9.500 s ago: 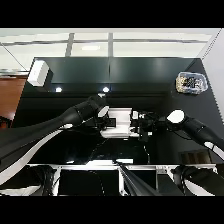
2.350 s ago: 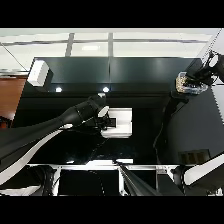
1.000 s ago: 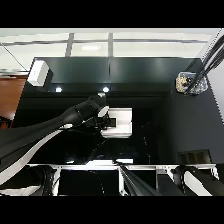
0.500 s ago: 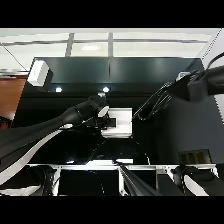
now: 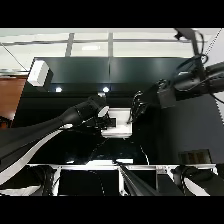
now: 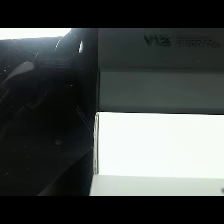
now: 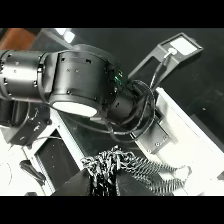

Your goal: Fold the box and place the chain.

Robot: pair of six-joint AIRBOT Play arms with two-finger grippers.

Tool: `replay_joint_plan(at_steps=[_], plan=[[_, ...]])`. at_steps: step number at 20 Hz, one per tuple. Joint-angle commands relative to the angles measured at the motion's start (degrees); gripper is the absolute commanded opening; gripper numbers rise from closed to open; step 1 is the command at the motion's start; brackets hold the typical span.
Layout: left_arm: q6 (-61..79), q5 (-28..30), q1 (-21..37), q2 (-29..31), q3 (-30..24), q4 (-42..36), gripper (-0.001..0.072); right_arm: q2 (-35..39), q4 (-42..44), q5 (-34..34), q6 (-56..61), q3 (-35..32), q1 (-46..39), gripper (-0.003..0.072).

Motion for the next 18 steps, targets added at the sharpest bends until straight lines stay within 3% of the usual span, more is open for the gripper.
replay_joint_plan(at_steps=[1, 8, 11, 14, 16, 18], plan=[[0.00, 0.00, 0.04, -0.02, 0.02, -0.02, 0.0027, -1.95, -1.70, -4.66, 0.39, -2.73, 2.60, 0.0011], [0.00, 0.04, 0.04, -0.02, 0.02, 0.00, 0.0027, -4.92, -6.49, -16.44, 1.22, -16.74, 7.76, 0.0013], [0.00, 0.04, 0.04, -0.02, 0.02, 0.02, 0.0026, -7.67, -13.60, -20.50, 6.03, -17.94, 11.72, 0.0015], [0.00, 0.02, 0.04, -0.02, 0.02, 0.02, 0.0027, -9.51, -14.53, -22.18, 6.25, -17.97, 12.85, 0.0020], [0.00, 0.02, 0.04, -0.02, 0.02, 0.00, 0.0027, -9.20, -14.95, -20.59, 6.88, -17.92, 11.65, 0.0279], [0.00, 0.02, 0.04, -0.02, 0.02, -0.02, 0.0027, -7.61, -15.72, -18.27, 6.84, -17.81, 8.35, 0.0278]])
